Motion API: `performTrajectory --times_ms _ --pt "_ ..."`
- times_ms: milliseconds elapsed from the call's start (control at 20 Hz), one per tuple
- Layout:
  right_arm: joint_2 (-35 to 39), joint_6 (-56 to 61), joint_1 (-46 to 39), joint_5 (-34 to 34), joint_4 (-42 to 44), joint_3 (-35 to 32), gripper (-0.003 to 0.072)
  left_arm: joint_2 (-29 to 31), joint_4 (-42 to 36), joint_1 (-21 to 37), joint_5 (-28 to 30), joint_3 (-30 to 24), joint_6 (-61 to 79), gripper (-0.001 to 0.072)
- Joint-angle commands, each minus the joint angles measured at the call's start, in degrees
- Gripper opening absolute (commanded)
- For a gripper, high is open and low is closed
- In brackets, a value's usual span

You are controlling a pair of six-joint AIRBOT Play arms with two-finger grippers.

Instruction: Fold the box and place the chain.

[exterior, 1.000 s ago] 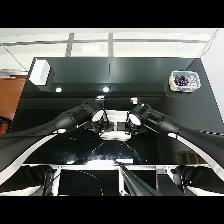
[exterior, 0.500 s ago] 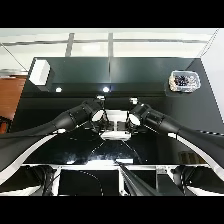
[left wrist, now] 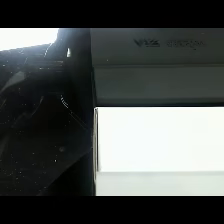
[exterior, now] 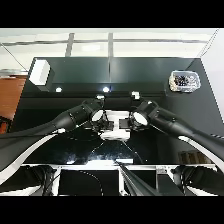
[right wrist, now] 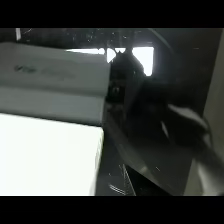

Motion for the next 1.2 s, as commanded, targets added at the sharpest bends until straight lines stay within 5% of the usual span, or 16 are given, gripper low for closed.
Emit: performTrajectory --times_ms 0,200,350,500,600,700,900,1150 --pt "9.0 -8.2 -0.3 2.6 -2.2 0.1 0.032 0.0 0.0 0.0 0.3 0.0 -0.1 0.003" --pt "23.9 -11.2 -7.8 8.6 -18.1 0.1 0.032 0.0 -0.1 0.0 0.3 0.0 -0.1 0.003" --pt "26.7 -17.5 -22.1 7.9 -31.8 -0.8 0.0319 0.0 0.0 0.0 0.4 0.0 -0.1 0.003" --pt "25.4 -19.3 -40.0 -12.9 -33.8 -7.0 0.0322 0.0 0.0 0.0 0.5 0.0 -0.1 0.003" --pt "21.9 -11.4 -52.1 -28.0 -31.7 -9.6 0.0658 0.0 0.3 0.0 0.5 0.0 -0.1 0.003" --pt "14.1 -14.2 -58.9 -34.1 -21.9 -8.0 0.0658 0.0 0.7 0.0 0.5 0.0 0.0 0.003" --pt "-8.2 -34.3 -58.6 -23.3 -3.6 12.6 0.0658 0.0 1.5 0.0 0.5 0.0 0.2 0.003" --pt "-31.1 -37.1 -58.7 -5.6 3.7 39.6 0.0658 0.0 1.5 0.0 0.3 0.0 0.2 0.003"
